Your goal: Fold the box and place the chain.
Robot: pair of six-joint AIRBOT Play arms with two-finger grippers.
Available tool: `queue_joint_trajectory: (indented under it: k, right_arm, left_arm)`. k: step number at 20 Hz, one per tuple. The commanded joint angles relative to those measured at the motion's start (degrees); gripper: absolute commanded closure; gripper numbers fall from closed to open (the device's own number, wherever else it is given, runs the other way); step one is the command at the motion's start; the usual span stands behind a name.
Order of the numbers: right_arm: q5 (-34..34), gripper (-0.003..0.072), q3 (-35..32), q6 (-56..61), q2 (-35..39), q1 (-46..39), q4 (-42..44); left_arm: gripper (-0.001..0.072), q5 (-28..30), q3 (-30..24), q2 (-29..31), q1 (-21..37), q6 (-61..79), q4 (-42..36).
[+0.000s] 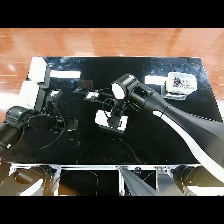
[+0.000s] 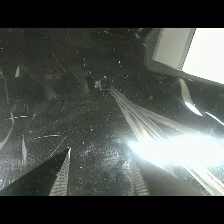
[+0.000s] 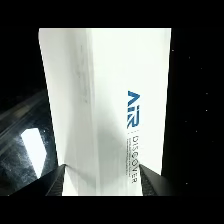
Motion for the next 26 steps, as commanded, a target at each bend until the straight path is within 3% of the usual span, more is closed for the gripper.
queue_joint_trajectory:
  k: [1,2,12,13,14,15,19,20,22,23,26]
  right_arm:
    - [-0.7,0.0248,-0.02,0.46,-0.09,0.02,-0.31]
    - [-0.66,0.0309,-0.02,0.44,-0.09,0.02,-0.35]
    - [0.96,0.0289,0.0,0.46,0.48,0.0,-2.84]
    - [0.94,0.0251,0.0,0.5,0.7,0.0,-2.91]
    - [0.9,0.0014,0.0,1.22,0.79,0.0,-3.61]
    - [0.85,-0.0023,0.0,1.75,0.81,0.0,-4.7]
    - [-0.17,0.0011,0.0,1.88,0.79,-0.33,-5.2]
    - [-0.15,0.0117,0.0,1.88,0.79,-0.35,-5.22]
    - [-0.15,0.0145,-0.02,1.9,0.79,-0.44,-5.22]
    - [-0.15,0.024,0.0,1.88,0.79,-0.44,-5.22]
    - [-0.15,0.0261,-0.02,1.88,0.79,-0.44,-5.2]
  left_arm:
    - [0.0243,-0.04,-0.02,0.07,0.02,0.0,0.0]
    - [0.0243,-0.04,-0.02,0.07,0.02,0.0,0.0]
    - [0.0243,-0.09,-0.02,0.07,0.02,0.0,0.0]
    - [0.0243,-0.09,-0.02,0.07,0.02,0.0,0.0]
    - [0.0243,-0.09,-0.02,0.07,0.02,0.0,0.0]
    - [0.0243,-0.09,-0.02,0.07,0.02,0.0,0.0]
    - [0.0243,-0.09,-0.02,0.07,0.02,0.0,0.0]
    - [0.0243,-0.09,-0.02,0.07,0.02,0.02,0.0]
    - [0.0243,-0.11,-0.02,0.07,0.02,0.02,0.0]
    - [0.0243,-0.11,-0.02,0.07,0.02,0.0,0.0]
    - [0.0243,-0.11,-0.02,0.07,0.02,0.02,0.0]
